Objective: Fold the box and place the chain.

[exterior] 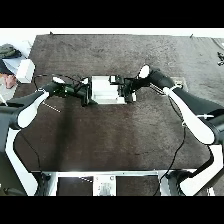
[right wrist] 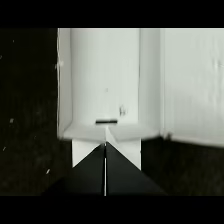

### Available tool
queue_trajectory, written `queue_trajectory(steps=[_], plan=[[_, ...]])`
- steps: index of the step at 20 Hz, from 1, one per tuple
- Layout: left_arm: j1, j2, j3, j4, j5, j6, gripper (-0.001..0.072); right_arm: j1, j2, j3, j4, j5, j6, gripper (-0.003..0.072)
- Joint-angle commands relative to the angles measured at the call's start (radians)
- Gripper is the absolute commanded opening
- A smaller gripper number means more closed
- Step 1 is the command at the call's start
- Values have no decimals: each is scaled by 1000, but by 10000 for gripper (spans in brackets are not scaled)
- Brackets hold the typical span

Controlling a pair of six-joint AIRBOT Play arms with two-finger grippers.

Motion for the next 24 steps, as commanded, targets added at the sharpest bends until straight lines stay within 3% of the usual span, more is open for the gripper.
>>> queue_trajectory(steps=[1,3,8,11,16,20,24], plan=[[0,0,0,0,0,0,236,-42,50,0,-95,59,241,-4],[0,0,0,0,0,1,236,-107,56,0,-64,58,420,-5],[0,0,0,0,0,0,236,-308,53,-6,180,68,699,-5],[0,0,0,0,0,0,236,-364,50,-45,195,45,802,-5],[0,0,0,0,1,1,236,-380,37,-204,320,-43,797,-5],[0,0,0,0,1,1,236,-340,-48,-229,510,-40,708,-4],[0,0,0,0,0,1,236,-285,-69,-229,583,-37,649,-5]])
